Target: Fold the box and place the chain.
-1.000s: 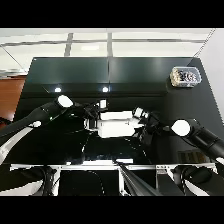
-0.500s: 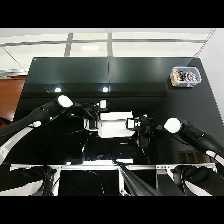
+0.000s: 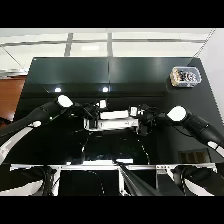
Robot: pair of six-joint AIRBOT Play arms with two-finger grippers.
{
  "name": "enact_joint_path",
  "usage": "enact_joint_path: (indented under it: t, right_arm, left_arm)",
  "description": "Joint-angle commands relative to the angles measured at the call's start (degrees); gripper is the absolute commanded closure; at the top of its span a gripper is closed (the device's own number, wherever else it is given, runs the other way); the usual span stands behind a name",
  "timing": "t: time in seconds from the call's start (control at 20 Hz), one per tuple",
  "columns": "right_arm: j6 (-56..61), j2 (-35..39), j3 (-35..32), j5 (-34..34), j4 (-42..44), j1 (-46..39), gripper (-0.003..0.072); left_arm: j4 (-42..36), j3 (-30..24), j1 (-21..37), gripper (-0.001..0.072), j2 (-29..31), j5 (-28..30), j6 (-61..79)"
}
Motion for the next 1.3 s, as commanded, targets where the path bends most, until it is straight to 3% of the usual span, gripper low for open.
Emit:
enact_joint_path:
  t: [0.0,0.15,0.35,0.7,1.25]
  right_arm:
    - [-3.37,-0.07,0.52,-0.17,0.37,-2.38,0.0035]
    - [-4.2,-0.37,0.5,1.62,3.58,-5.11,0.0035]
    - [-14.03,-4.68,0.5,4.55,12.39,-2.84,0.0035]
    - [-16.55,-10.73,0.5,4.61,9.97,-1.68,0.0035]
    - [-14.75,-13.0,0.5,2.36,6.8,-1.29,0.0036]
  left_arm:
    - [0.02,-0.02,0.02,0.0683,-0.04,-0.07,0.0]
    - [0.02,0.0,0.02,0.0682,-0.04,-0.07,0.02]
    - [0.0,0.0,-0.02,0.0683,-0.04,-1.2,0.0]
    - [0.02,0.11,-0.15,0.0681,-0.33,-1.18,0.11]
    - [0.22,0.11,-0.2,0.0681,-0.96,0.2,2.03]
